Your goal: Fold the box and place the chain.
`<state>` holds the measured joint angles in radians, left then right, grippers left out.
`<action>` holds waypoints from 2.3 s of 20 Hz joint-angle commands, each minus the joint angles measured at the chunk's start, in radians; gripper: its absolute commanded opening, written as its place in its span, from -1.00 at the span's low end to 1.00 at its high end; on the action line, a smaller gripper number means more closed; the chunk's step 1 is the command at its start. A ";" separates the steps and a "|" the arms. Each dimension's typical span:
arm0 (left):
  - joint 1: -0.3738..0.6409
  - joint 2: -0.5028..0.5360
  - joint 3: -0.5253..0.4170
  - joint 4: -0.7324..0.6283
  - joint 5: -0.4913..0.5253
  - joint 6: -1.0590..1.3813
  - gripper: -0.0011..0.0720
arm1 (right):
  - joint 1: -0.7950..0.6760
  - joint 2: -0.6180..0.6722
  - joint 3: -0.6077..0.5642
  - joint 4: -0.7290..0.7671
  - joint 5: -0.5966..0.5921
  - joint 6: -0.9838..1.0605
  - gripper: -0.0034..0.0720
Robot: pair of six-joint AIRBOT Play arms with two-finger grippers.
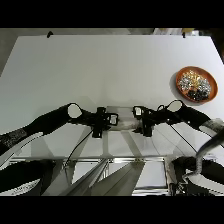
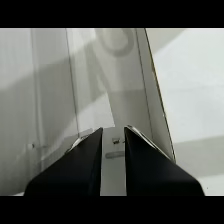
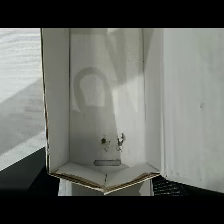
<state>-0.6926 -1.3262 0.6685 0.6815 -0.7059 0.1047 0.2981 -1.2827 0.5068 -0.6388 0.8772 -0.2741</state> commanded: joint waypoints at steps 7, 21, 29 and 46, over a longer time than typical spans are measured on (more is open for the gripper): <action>-0.016 0.000 0.000 -0.014 0.014 -0.135 0.21 | 0.000 0.001 0.001 0.003 -0.001 0.004 0.17; 0.150 0.387 0.000 0.602 -0.253 -1.608 -0.96 | 0.000 0.001 0.001 0.003 -0.001 0.004 0.17; 0.204 0.171 -0.034 0.394 -0.241 -1.752 -0.96 | 0.000 0.001 0.001 0.003 -0.001 0.004 0.17; 0.099 0.122 0.023 0.179 -0.164 -1.626 -0.65 | 0.000 0.001 0.001 0.003 -0.001 0.004 0.17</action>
<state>-0.5804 -1.2213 0.6704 0.8726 -0.8848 -1.5215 0.2981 -1.2827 0.5064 -0.6353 0.8757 -0.2703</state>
